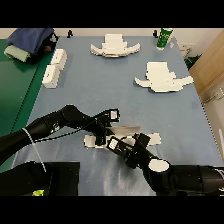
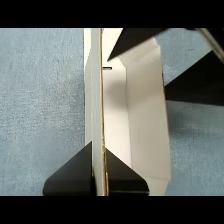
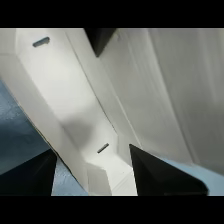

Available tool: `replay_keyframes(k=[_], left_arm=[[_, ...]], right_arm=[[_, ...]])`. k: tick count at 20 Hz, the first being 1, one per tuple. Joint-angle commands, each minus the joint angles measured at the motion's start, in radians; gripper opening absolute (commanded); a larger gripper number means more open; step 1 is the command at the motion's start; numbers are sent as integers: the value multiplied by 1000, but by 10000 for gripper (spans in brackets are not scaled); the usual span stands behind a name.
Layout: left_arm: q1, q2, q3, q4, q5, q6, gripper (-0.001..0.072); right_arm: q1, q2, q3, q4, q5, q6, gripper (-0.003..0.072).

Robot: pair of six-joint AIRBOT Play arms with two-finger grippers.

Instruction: Fold the box.

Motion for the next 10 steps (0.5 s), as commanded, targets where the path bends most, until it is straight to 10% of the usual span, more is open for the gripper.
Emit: replay_keyframes(k=[1, 10], left_arm=[[0, -1, 1, 0, 0, 0, 14], [0, -1, 1, 0, 0, 0, 14]], right_arm=[[-35, 76, -6, -5, -51, 35, 717], [-446, 232, -73, 429, 176, -669, 717]])
